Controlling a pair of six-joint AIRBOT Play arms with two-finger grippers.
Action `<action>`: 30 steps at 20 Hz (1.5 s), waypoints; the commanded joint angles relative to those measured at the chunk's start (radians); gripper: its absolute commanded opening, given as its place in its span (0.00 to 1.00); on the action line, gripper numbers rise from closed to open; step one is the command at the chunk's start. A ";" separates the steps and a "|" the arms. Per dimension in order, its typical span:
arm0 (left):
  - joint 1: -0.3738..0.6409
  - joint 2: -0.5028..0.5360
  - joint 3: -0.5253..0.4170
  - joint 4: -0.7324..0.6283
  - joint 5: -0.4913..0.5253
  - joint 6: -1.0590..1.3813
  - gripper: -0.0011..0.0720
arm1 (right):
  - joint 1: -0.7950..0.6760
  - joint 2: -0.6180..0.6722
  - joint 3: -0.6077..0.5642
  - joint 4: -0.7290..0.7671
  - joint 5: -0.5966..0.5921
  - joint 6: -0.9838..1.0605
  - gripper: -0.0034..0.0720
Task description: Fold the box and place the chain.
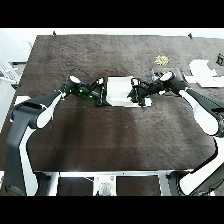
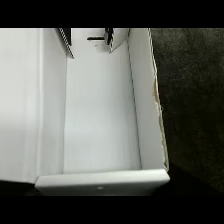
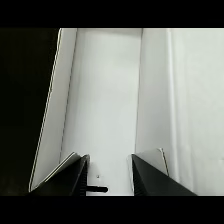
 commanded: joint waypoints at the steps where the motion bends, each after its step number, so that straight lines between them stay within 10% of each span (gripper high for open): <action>1: -0.001 -0.001 0.000 0.002 -0.006 0.003 0.64 | 0.001 -0.026 0.052 0.005 0.048 -0.007 0.59; 6: -0.001 -0.001 0.000 0.002 -0.005 0.003 0.64 | 0.003 -0.026 0.052 0.005 0.052 -0.007 0.80; 14: -0.001 -0.001 0.000 0.002 -0.005 0.003 0.64 | 0.004 -0.026 0.048 0.004 0.055 -0.006 0.80; 17: -0.001 -0.001 0.000 0.002 -0.005 0.003 0.64 | 0.002 -0.026 0.048 -0.056 0.055 0.054 0.45; 30: -0.001 -0.001 0.000 0.002 -0.005 0.003 0.64 | -0.084 0.000 0.048 -0.172 0.058 0.277 0.05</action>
